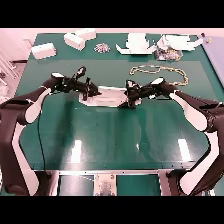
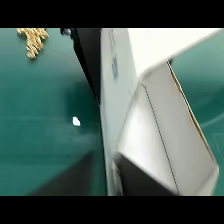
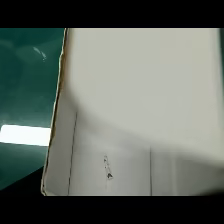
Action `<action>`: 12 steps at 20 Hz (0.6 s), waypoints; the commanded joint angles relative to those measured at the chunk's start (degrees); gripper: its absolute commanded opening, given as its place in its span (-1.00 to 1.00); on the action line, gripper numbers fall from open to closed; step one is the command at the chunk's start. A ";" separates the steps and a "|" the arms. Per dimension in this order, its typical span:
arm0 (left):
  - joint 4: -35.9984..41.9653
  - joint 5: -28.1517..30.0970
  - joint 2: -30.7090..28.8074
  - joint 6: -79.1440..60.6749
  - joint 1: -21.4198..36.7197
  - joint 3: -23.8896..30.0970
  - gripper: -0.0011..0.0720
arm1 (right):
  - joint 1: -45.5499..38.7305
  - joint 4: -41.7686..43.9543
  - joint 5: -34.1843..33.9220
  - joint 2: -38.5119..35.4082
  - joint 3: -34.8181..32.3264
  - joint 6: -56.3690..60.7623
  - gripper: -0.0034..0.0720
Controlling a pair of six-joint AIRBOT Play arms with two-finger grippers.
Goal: Fold the box and place the chain.
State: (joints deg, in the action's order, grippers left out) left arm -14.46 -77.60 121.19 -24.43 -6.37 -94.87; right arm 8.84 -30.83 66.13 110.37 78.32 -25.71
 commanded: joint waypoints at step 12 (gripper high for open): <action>14.16 -15.65 0.07 -0.04 6.93 0.00 0.60 | 0.00 0.59 -0.02 0.02 0.00 0.00 0.65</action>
State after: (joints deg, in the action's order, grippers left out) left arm -5.48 -87.26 121.25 -24.49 -1.19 -94.87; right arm 8.84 -30.33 66.08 110.37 78.32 -25.76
